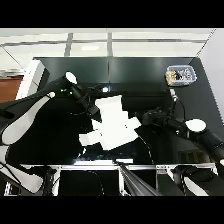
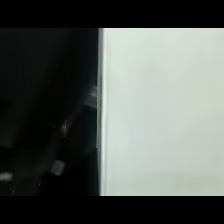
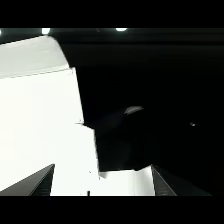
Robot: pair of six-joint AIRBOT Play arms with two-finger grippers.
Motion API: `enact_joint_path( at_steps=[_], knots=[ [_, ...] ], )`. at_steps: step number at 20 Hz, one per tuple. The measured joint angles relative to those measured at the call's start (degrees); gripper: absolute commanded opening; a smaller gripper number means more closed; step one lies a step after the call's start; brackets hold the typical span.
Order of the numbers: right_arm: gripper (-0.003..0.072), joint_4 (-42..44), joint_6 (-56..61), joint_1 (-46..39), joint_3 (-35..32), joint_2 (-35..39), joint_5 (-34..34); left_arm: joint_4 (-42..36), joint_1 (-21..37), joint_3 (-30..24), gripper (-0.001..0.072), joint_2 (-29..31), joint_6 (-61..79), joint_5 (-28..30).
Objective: Fold the box and place the chain.
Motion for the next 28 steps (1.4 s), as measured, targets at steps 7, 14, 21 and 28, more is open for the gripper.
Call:
enact_joint_path(
  at_steps=[7, 14, 21, 28],
  knots=[
    [0.0704, -39.8, 14.6, -14.6, 13.9, 0.0, 27.2, 0.0, -1.1, -16.1, 0.0026, 22.2, 14.0, 16.9],
    [0.0703, -45.3, 14.9, -16.2, 16.5, 0.0, 23.7, -0.7, -4.8, -27.2, 0.0025, 29.1, 41.0, 34.2],
    [0.0704, -45.7, 2.2, -7.7, 14.4, 0.0, 21.3, 6.4, -10.7, -24.2, 0.0025, 23.5, 46.0, 37.5],
    [0.0703, -32.4, -16.7, 0.3, 6.5, 0.0, 16.4, 8.4, -12.5, -23.2, 0.0025, 21.3, 46.5, 38.9]
  ],
)
